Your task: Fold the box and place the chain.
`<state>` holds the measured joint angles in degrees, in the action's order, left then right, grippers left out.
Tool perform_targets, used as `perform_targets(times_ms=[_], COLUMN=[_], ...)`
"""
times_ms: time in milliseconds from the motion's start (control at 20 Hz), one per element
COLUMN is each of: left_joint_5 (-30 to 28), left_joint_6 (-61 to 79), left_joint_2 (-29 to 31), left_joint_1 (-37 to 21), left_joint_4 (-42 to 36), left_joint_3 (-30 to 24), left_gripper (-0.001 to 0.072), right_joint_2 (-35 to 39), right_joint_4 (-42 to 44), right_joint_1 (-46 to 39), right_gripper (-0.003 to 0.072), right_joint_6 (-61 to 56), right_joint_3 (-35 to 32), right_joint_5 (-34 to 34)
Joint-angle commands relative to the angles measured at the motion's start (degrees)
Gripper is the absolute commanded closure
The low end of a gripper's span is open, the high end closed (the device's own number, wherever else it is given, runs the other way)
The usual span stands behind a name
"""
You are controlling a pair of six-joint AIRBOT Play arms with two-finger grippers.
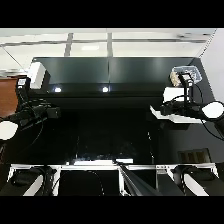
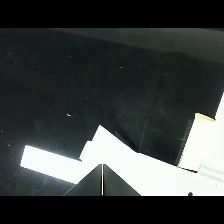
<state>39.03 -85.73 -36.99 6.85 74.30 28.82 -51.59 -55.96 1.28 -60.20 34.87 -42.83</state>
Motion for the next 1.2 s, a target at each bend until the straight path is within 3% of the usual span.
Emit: perform_targets(times_ms=[0, 450, 650, 700, 750, 800, 950, 1050, 1150], left_joint_5=[0.00, 0.00, -0.02, -0.02, 0.00, -0.02, -3.13, -7.13, -9.75], left_joint_6=[0.00, 0.00, 0.00, 0.00, 0.00, 0.00, 0.00, -0.02, -0.02], left_joint_2=[0.04, 0.04, 0.04, 0.04, 0.04, 0.04, 0.04, 0.04, 0.04], left_joint_1=[0.02, 0.02, 0.02, 0.02, 0.02, 0.02, 0.02, 0.02, 0.02], left_joint_4=[0.00, 0.00, 0.00, 0.00, 0.00, 0.00, 0.00, -0.02, -1.22], left_joint_3=[-0.02, -0.02, -0.02, -0.02, -0.02, -0.02, -0.02, 0.00, -0.02], left_gripper=[0.0686, 0.0686, 0.0686, 0.0686, 0.0686, 0.0686, 0.0686, 0.0686, 0.0684], right_joint_2=[0.00, 0.00, -0.07, -0.11, -0.11, -0.11, -0.11, -0.55, -3.10], right_joint_4=[0.00, 0.00, 7.89, 9.20, 9.84, 8.79, 1.60, -1.03, -1.77], right_joint_1=[0.04, 0.04, 0.79, 0.83, 0.76, 0.61, -6.99, -18.60, -32.41], right_gripper=[0.0668, 0.0668, 0.0667, 0.0621, 0.0202, -0.0026, -0.0020, -0.0019, -0.0019], right_joint_6=[-0.02, 0.00, 0.00, -0.07, -0.09, 0.42, -1.18, -2.78, -2.99], right_joint_3=[0.00, 0.00, 0.00, 0.00, 0.00, 0.02, 1.25, 3.23, 6.38], right_joint_5=[0.00, 0.04, 12.68, 17.77, 22.38, 25.99, 27.87, 25.62, 18.88])
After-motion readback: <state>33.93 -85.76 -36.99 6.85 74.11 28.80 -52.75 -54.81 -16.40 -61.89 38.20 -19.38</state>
